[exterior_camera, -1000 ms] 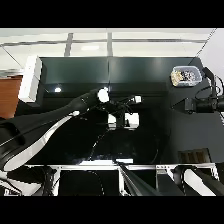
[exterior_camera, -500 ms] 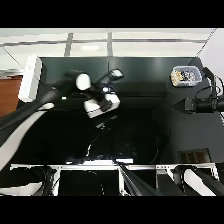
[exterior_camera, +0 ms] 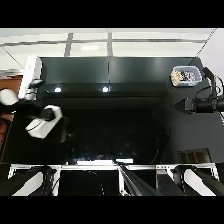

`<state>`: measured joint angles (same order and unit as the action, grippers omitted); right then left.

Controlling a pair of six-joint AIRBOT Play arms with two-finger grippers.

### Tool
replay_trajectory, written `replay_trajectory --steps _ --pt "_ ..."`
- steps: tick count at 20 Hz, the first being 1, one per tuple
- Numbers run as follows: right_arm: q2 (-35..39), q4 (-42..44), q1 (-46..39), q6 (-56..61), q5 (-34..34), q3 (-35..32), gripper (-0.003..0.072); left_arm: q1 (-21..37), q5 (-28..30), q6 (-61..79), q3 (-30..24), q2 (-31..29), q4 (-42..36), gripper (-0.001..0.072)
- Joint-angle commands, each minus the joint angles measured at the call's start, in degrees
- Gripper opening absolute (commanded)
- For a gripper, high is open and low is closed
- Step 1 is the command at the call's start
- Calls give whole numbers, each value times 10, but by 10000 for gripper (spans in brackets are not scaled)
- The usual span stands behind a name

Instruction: Fold the box and place the chain.

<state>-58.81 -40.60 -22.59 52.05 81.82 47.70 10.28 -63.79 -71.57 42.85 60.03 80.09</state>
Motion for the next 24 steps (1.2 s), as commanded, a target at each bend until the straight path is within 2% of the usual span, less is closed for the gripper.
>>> replay_trajectory --steps 1,4,7,11,18,21,22,23,24 --pt "0 0 0 0 -2 0 10 190 7 -1 -38 -32 4 234" --pt "0 0 0 0 -2 0 10 248 52 29 -35 -32 -5 234" --pt "0 0 0 1 -7 0 10 248 101 67 -15 -22 -10 233" --pt "0 0 0 22 -11 0 10 246 174 101 20 26 -32 234" --pt "0 0 0 52 -15 0 10 212 175 118 94 152 -31 234" --pt "0 0 0 63 -15 0 11 192 176 118 124 184 -33 238" --pt "0 0 0 63 -15 1 10 187 176 118 132 189 -33 302" --pt "0 0 0 63 -15 0 10 181 178 115 138 190 -33 550" --pt "0 0 0 64 -15 0 10 174 181 112 145 190 -32 715"
